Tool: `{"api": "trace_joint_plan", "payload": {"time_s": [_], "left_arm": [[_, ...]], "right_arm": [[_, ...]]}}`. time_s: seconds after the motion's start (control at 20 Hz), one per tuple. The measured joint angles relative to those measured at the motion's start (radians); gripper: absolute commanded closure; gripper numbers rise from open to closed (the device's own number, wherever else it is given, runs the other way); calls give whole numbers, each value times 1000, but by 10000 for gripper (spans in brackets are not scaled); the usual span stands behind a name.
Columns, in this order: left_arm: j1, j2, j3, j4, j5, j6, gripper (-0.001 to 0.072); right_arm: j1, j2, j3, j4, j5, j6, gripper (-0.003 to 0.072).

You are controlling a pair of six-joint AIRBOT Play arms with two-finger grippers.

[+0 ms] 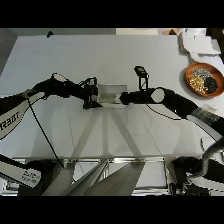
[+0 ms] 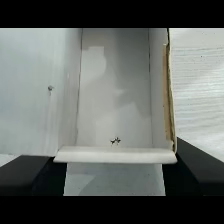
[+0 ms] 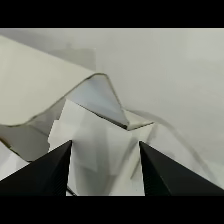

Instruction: Fold the box and place the chain.

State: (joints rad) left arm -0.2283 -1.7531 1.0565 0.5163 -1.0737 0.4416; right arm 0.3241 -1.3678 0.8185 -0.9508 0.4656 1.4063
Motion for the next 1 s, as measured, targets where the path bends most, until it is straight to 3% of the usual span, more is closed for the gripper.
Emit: {"api": "trace_joint_plan", "payload": {"time_s": [0.25, 1.0], "left_arm": [[0, 0, 0, 0, 0, 0, 433], [0, 0, 0, 0, 0, 0, 433]], "right_arm": [[0, -2, 0, -143, 7, 126, 259], [61, -24, 93, -281, 103, 374, 273]]}}
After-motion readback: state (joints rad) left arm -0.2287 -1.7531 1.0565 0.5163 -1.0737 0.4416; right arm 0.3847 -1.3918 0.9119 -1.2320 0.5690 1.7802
